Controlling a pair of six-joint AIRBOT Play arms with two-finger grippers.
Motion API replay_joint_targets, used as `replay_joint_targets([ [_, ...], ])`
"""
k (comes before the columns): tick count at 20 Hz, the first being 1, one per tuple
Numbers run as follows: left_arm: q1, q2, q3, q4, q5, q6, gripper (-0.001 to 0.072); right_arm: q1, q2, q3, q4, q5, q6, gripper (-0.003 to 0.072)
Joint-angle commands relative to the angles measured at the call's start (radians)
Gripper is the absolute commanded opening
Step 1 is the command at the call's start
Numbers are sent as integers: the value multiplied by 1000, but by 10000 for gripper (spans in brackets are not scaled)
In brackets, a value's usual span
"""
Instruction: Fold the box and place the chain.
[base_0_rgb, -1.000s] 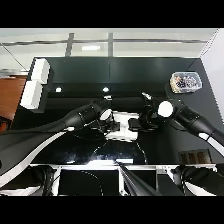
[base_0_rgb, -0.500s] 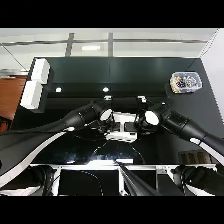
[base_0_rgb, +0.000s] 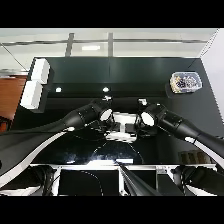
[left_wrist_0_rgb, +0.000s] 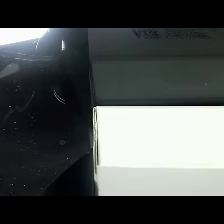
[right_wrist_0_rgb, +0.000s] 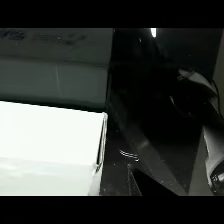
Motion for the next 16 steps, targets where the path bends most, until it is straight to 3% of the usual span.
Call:
replay_joint_targets([
  [1,0,0,1,1,-3,0,26,1,-23,11,0,5,26,340],
  [2,0,0,1,1,-3,0,26,1,-29,13,-1,7,25,302],
  [6,0,0,1,3,-3,0,26,1,-53,14,23,5,26,301],
  [7,0,0,1,3,-3,0,26,1,-53,14,21,6,26,197],
  [8,0,0,1,3,-3,0,26,1,-53,14,21,2,26,165],
  [9,0,0,1,3,-4,0,26,1,-53,14,21,-3,27,42],
  [11,0,0,1,3,-4,0,26,1,-54,14,21,-5,38,10],
  [14,0,0,1,3,-4,0,26,1,-54,14,21,-5,39,14],
  [15,0,0,1,3,-4,0,26,-2,-53,14,20,-13,39,68],
  [16,0,0,1,3,-4,0,26,-8,-53,14,21,-17,38,237],
])
